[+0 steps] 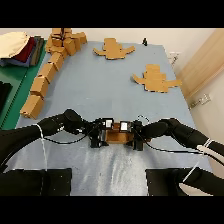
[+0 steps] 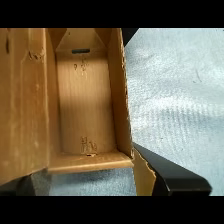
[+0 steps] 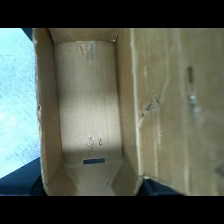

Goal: Fold the box.

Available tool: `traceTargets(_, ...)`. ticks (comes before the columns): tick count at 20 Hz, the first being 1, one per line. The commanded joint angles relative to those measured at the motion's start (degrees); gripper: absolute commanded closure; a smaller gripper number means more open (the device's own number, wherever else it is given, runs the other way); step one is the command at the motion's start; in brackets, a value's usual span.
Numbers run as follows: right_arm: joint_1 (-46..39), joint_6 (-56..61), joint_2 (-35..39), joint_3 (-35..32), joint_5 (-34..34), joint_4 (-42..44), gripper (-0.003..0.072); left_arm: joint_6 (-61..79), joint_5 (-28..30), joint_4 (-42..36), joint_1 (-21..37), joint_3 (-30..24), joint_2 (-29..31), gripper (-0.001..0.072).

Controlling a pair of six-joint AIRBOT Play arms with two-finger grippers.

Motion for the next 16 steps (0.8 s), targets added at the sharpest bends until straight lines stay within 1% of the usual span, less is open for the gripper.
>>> traceTargets(1, 0.0, 0.0, 0.0, 0.0, 0.1, 0.0, 0.0101, -0.3, 0.6, 0.0, -0.4, 0.1, -0.2, 0.0008)
traceTargets(6, 0.0, 0.0, 0.0, 0.0, 0.1, 0.0, 0.0101, -5.3, 1.5, 1.9, -0.4, 0.2, -0.2, 0.0008)
traceTargets(9, 0.0, 0.0, 0.0, 0.0, 0.1, 0.0, 0.0102, -9.3, 1.4, 4.9, -0.4, 0.2, -0.2, 0.0008)
traceTargets(16, 0.0, 0.0, 0.0, 0.0, 0.1, 0.0, 0.0101, -8.9, 1.5, 4.0, -0.7, 0.4, -0.2, 0.0008)
